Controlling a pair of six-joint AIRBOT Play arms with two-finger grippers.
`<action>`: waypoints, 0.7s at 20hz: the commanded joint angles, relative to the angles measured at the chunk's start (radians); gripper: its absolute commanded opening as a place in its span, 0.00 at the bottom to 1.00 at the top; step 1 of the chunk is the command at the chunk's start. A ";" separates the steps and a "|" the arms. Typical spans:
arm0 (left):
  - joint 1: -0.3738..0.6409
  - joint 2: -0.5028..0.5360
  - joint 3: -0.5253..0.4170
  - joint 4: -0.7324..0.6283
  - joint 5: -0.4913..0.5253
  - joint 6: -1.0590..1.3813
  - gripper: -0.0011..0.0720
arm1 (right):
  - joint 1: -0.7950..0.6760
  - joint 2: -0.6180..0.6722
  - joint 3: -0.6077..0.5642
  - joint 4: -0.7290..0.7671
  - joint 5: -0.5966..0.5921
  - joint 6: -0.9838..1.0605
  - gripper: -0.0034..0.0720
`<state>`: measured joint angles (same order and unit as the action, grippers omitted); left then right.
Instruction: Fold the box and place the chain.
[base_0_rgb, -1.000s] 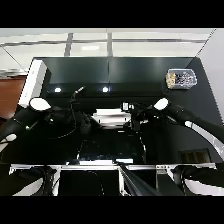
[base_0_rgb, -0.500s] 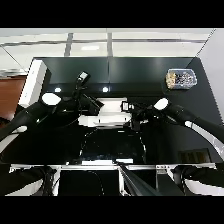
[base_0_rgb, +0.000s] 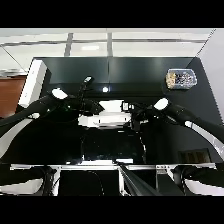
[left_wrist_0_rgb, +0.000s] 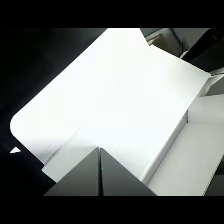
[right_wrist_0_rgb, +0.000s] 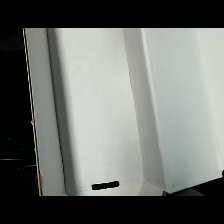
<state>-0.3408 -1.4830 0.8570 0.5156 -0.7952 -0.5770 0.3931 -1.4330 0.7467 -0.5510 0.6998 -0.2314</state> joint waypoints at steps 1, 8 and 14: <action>0.006 -0.024 0.005 0.007 -0.045 -0.006 0.05 | 0.000 0.001 0.001 0.000 0.000 0.000 0.30; 0.049 0.010 0.056 0.160 -0.074 -0.093 0.04 | 0.000 0.001 0.001 0.000 0.000 0.000 0.30; 0.226 0.286 0.079 0.307 -0.151 -0.175 0.04 | 0.000 0.001 0.001 0.000 -0.001 0.000 0.30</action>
